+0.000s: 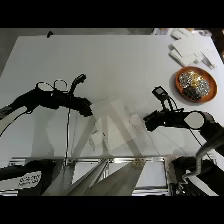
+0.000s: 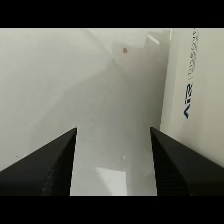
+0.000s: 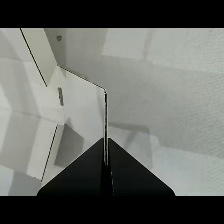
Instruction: Fold the box and place the chain.
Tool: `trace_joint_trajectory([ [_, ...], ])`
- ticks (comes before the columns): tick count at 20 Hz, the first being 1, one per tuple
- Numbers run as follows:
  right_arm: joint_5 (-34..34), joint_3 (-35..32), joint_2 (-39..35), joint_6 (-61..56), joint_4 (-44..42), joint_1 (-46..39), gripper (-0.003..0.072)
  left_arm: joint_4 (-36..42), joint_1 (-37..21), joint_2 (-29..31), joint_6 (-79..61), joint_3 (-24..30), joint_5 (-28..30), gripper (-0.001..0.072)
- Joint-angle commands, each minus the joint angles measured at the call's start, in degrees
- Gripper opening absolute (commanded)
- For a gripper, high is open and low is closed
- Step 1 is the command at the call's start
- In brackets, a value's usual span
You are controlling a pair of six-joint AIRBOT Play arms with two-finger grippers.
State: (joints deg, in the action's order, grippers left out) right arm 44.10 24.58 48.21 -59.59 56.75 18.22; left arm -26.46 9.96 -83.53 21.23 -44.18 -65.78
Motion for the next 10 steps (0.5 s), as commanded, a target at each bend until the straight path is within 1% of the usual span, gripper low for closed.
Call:
trace_joint_trajectory([
  [1,-0.02,-0.02,-0.04,-0.20,-0.07,0.04,0.0019,1.20,-5.77,1.25,-1.62,0.44,-3.45,0.0509],
  [3,-0.02,0.00,-0.04,-0.39,-0.07,0.04,0.0019,0.76,-12.57,2.67,-0.11,0.46,-9.51,0.0509],
  [4,-0.02,-0.02,-0.04,-0.39,-0.07,0.04,0.0019,-2.49,-14.56,3.08,1.16,0.46,-12.15,0.0525],
  [5,-0.04,0.00,-0.04,-0.39,-0.07,0.04,0.0019,-5.70,-14.99,3.26,3.37,0.52,-12.72,0.0532],
  [6,-0.04,-0.02,-0.04,-0.39,-0.09,0.04,0.0019,-4.92,-14.36,3.23,3.45,0.66,-11.82,0.0566],
  [7,-0.04,0.00,-0.04,-0.42,-0.24,0.04,0.0019,-4.44,-12.85,3.23,1.88,0.66,-11.39,0.0568],
  [10,0.02,0.00,-0.04,-0.46,-0.26,0.04,0.0019,-4.31,-4.15,2.99,-0.98,0.66,-7.43,0.0570],
])
